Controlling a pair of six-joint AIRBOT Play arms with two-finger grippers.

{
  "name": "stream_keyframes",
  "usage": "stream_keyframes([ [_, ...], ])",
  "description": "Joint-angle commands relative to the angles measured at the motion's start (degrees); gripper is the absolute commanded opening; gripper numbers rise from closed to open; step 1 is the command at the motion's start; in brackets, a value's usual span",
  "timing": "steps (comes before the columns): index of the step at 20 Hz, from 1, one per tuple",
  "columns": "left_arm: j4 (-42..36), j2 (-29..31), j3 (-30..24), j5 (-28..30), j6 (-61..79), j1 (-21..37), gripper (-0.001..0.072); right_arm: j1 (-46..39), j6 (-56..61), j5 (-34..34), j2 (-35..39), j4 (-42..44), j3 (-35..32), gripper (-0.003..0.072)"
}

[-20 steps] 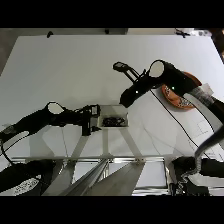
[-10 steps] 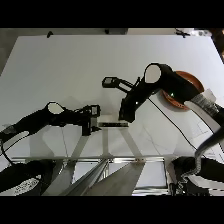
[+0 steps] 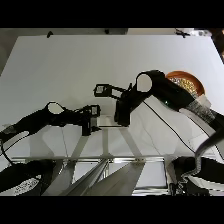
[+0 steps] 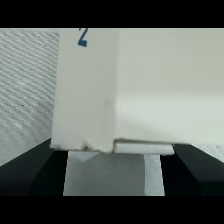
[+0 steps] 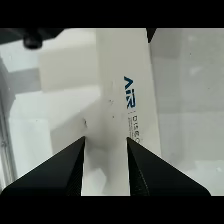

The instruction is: Fold the box and place the chain.

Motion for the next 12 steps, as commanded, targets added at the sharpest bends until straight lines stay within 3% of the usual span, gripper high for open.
stream_keyframes([
  [1,0.0,0.0,0.0,0.0,0.0,0.0,0.0087,1.4,-0.1,-1.2,-1.5,-1.2,-0.1,0.0299],
  [8,0.0,0.0,0.0,0.0,0.0,0.0,0.0087,1.9,0.0,-1.3,-3.3,-1.8,-0.1,0.0293],
  [12,0.0,0.0,0.0,0.0,0.0,0.0,0.0087,1.9,0.2,-1.3,-3.3,-2.9,0.0,0.0218],
])
